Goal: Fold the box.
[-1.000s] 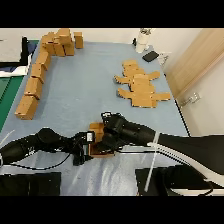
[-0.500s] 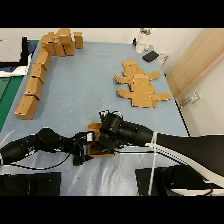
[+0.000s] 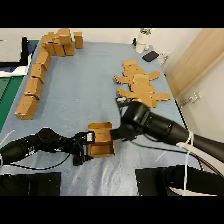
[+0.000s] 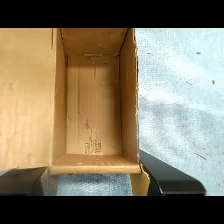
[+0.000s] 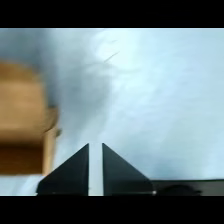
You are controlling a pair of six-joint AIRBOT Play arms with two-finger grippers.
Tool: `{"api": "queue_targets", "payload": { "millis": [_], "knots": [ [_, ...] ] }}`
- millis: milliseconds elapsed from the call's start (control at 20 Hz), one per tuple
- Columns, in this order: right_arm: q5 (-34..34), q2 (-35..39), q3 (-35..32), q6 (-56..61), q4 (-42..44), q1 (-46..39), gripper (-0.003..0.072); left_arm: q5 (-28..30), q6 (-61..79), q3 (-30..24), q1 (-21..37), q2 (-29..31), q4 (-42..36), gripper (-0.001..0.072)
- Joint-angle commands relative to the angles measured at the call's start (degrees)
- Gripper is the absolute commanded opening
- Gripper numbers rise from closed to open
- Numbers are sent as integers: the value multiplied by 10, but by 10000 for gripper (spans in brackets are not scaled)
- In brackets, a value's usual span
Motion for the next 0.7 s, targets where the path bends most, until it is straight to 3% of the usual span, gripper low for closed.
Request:
{"api": "queue_targets", "payload": {
  "millis": [0, 100, 150, 200, 300, 350, 500, 650],
  "knots": [
    [64, -3, -34, -114, -49, -129, 4, 0, 0, 0, 0, 0, 0, 523],
    [180, -63, -42, -249, 42, -213, 4, 0, 0, 0, 0, 0, 0, 523],
    [228, -97, -37, -335, 130, -245, 3, 0, 0, 0, 0, 0, 0, 523],
    [247, -133, -26, -474, 282, -272, 2, 0, 0, 0, 0, 0, 0, 523],
    [168, -179, 3, -790, 604, -295, 2, 0, 0, 0, 0, 0, 0, 523],
    [110, -186, 14, -892, 684, -293, 2, 0, 0, 0, 0, 0, 0, 523],
    [52, -166, 13, -942, 689, -282, 2, 0, 0, 0, 0, 0, 0, 523],
    [58, -111, -28, -961, 673, -268, 1, 0, 0, 0, 0, 0, 0, 523]
  ]
}}
